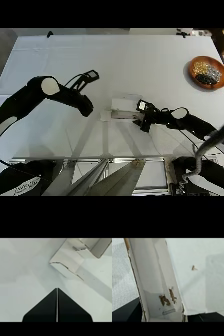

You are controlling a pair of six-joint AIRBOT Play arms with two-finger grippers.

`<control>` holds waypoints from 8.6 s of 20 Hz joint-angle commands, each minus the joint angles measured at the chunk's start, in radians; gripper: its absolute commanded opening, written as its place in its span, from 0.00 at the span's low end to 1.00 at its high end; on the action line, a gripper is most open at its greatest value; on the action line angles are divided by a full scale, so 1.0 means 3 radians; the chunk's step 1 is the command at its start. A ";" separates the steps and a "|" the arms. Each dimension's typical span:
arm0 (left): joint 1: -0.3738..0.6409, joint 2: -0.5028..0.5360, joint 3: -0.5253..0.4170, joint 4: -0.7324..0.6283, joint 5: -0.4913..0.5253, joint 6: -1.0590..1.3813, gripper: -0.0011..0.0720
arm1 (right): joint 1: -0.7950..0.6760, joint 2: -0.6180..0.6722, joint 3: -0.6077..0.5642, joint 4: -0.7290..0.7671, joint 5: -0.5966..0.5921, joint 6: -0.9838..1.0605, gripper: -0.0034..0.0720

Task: Fold the box and place the chain.

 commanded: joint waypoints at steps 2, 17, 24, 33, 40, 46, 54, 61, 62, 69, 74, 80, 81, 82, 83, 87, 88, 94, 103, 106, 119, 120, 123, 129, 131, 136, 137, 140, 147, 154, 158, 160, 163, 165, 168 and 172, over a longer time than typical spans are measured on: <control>0.0319 -0.0181 -0.0001 0.0005 -0.0187 -0.0880 0.02 | 0.0003 0.0003 -0.0001 0.0003 0.0001 0.0001 0.59; 0.0219 -0.1015 -0.0001 -0.0740 -0.0258 -0.0974 0.02 | 0.0003 0.0003 -0.0001 0.0003 0.0001 0.0001 0.59; -0.0102 -0.1171 -0.0001 -0.0749 -0.0014 -0.0870 0.02 | 0.0003 0.0003 -0.0001 0.0003 0.0001 0.0001 0.59; -0.0089 -0.1090 -0.0001 -0.1179 -0.0084 -0.0304 0.03 | 0.0003 0.0003 -0.0001 0.0003 0.0001 0.0001 0.59; -0.0089 -0.0889 -0.0001 -0.1119 -0.0131 -0.0298 0.02 | 0.0003 0.0003 -0.0001 0.0004 0.0003 0.0001 0.59; -0.0099 -0.0888 -0.0001 -0.1193 0.0019 -0.0290 0.03 | 0.0003 0.0003 -0.0001 0.0004 0.0000 0.0001 0.59; -0.0098 -0.0888 -0.0001 -0.1621 0.0046 0.0229 0.24 | 0.0003 0.0003 -0.0001 0.0004 0.0003 0.0001 0.59; -0.0098 -0.0888 -0.0001 -0.1667 0.0065 0.0376 0.34 | 0.0003 0.0003 -0.0001 0.0004 0.0003 0.0001 0.59; -0.0098 -0.0888 -0.0001 -0.1667 0.0083 0.0376 0.34 | 0.0003 0.0003 -0.0001 0.0004 0.0003 0.0001 0.59; -0.0100 -0.0888 -0.0001 -0.1666 0.0224 0.0373 0.82 | 0.0003 0.0003 -0.0001 0.0004 0.0003 0.0001 0.59; -0.0108 -0.0888 0.0000 -0.1663 0.0360 0.0263 0.91 | 0.0003 0.0003 -0.0001 0.0004 0.0003 0.0001 0.59; -0.0257 -0.0889 0.0249 -0.1122 0.0350 -0.0361 0.91 | 0.0003 0.0003 -0.0001 0.0004 0.0003 0.0001 0.59; -0.0301 -0.0889 0.0341 -0.0961 0.0348 -0.0553 0.91 | 0.0003 0.0003 -0.0001 0.0004 0.0003 0.0001 0.59; -0.0350 -0.0891 0.0437 -0.0819 0.0314 -0.0748 0.91 | 0.0003 0.0003 -0.0001 0.0004 0.0003 0.0001 0.59; -0.0392 -0.0893 0.0532 -0.0675 0.0280 -0.0951 0.89 | 0.0003 0.0003 -0.0001 0.0004 0.0003 0.0001 0.59; -0.0468 -0.0895 0.0884 -0.0052 0.0019 -0.1837 0.89 | 0.0003 0.0003 -0.0001 0.0004 0.0003 0.0001 0.59; -0.0464 -0.0895 0.0942 -0.0025 -0.0132 -0.1916 0.89 | 0.0003 0.0003 -0.0001 0.0004 0.0003 0.0001 0.59; -0.0587 -0.1053 0.0964 -0.0094 -0.0455 -0.2364 0.89 | 0.0003 0.0003 -0.0001 0.0004 0.0003 0.0001 0.59; -0.0796 -0.1184 0.1246 0.0280 -0.0552 -0.2912 0.88 | 0.0003 0.0003 -0.0001 0.0004 0.0003 0.0001 0.59; -0.0861 -0.1269 0.1246 0.0323 -0.0573 -0.2935 0.88 | 0.0003 0.0003 -0.0001 0.0004 0.0001 0.0001 0.59; -0.0987 -0.1495 0.1246 0.0408 -0.0196 -0.2935 0.86 | 0.0003 0.0003 -0.0001 0.0004 0.0001 0.0001 0.59; -0.1006 -0.1498 0.1245 0.0420 -0.0192 -0.2932 0.77 | 0.0003 0.0003 -0.0001 0.0004 0.0003 0.0001 0.59; -0.1050 -0.1497 0.1246 0.0445 -0.0165 -0.2926 0.77 | 0.0001 0.0003 -0.0001 0.0004 0.0003 0.0001 0.59; -0.1055 -0.1495 0.1246 0.0544 -0.0543 -0.2856 0.44 | 0.0003 0.0003 -0.0001 0.0004 0.0001 0.0001 0.59; -0.1055 -0.1495 0.1246 0.0647 -0.0694 -0.2857 0.25 | 0.0003 0.0003 -0.0001 0.0004 0.0001 0.0001 0.59; -0.1055 -0.1493 0.1246 0.0600 -0.0631 -0.2865 0.57 | 0.0003 0.0003 -0.0001 0.0004 0.0003 0.0001 0.59; -0.1055 -0.1493 0.1246 0.0563 -0.0577 -0.2869 0.71 | 0.0003 0.0003 -0.0001 0.0004 0.0003 0.0001 0.59; -0.1055 -0.1493 0.1246 0.0449 -0.0397 -0.2869 0.72 | 0.0003 0.0003 -0.0001 0.0004 0.0003 0.0001 0.59; -0.1055 -0.1518 0.1246 0.0370 -0.0118 -0.2920 0.72 | 0.0003 0.0003 -0.0001 0.0004 0.0001 0.0001 0.59; -0.1146 -0.1666 0.1246 0.0483 -0.0142 -0.3197 0.55 | 0.0003 0.0003 -0.0001 0.0004 0.0001 0.0001 0.59; -0.1185 -0.1666 0.1246 0.0638 -0.0267 -0.3330 0.32 | 0.0003 0.0003 -0.0001 0.0004 0.0001 0.0001 0.59; -0.1186 -0.1656 0.1246 0.0642 -0.0364 -0.3332 0.13 | 0.0003 0.0003 -0.0001 0.0004 0.0003 0.0001 0.59; -0.1186 -0.1611 0.1246 0.0646 -0.0365 -0.3375 0.02 | 0.0003 0.0003 -0.0001 0.0004 0.0001 0.0001 0.59; -0.1188 -0.1589 0.1246 0.0649 -0.0346 -0.3389 0.05 | 0.0003 0.0003 -0.0001 0.0004 0.0003 0.0001 0.59; -0.1188 -0.1589 0.1246 0.0581 -0.0317 -0.3390 0.52 | 0.0003 0.0003 -0.0001 0.0004 0.0001 0.0001 0.59; -0.1195 -0.1593 0.1246 0.0581 -0.0170 -0.3412 0.49 | 0.0003 0.0003 -0.0001 0.0004 0.0003 0.0001 0.59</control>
